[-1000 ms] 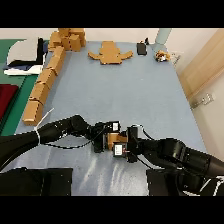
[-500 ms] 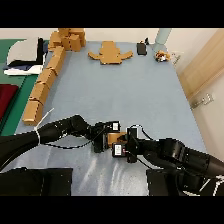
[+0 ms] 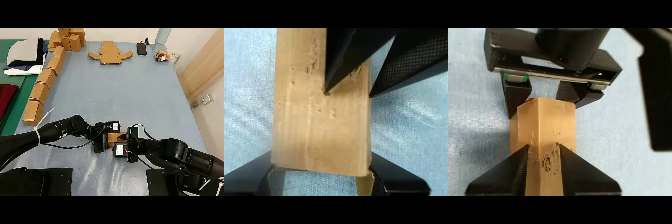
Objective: Fold the box.
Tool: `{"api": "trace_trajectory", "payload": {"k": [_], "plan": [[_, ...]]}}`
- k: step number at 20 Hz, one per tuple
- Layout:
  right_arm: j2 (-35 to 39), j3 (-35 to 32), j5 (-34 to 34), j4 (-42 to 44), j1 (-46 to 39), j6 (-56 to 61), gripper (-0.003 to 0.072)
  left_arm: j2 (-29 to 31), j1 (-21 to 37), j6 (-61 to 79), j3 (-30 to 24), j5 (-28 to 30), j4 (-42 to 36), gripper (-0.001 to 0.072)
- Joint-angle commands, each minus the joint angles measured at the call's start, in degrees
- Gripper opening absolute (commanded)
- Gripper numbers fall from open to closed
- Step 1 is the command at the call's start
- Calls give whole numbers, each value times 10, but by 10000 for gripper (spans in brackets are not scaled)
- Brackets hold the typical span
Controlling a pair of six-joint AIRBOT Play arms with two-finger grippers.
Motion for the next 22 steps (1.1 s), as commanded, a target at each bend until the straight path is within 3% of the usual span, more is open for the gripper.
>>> {"api": "trace_trajectory", "payload": {"k": [1, 6, 9, 22], "plan": [[11, 1, 0, 1, 0, 0, 277, 0, 0, 0, 0, 0, 0, 454], [22, 1, 1, -17, 0, 0, 275, 0, 0, 0, 0, 0, 0, 454], [24, 1, 1, -35, 0, 0, 171, 0, 0, 0, 0, 0, 0, 454], [0, 1, 17, -35, 0, 0, 160, 0, 0, 0, 0, 0, 0, 454]]}}
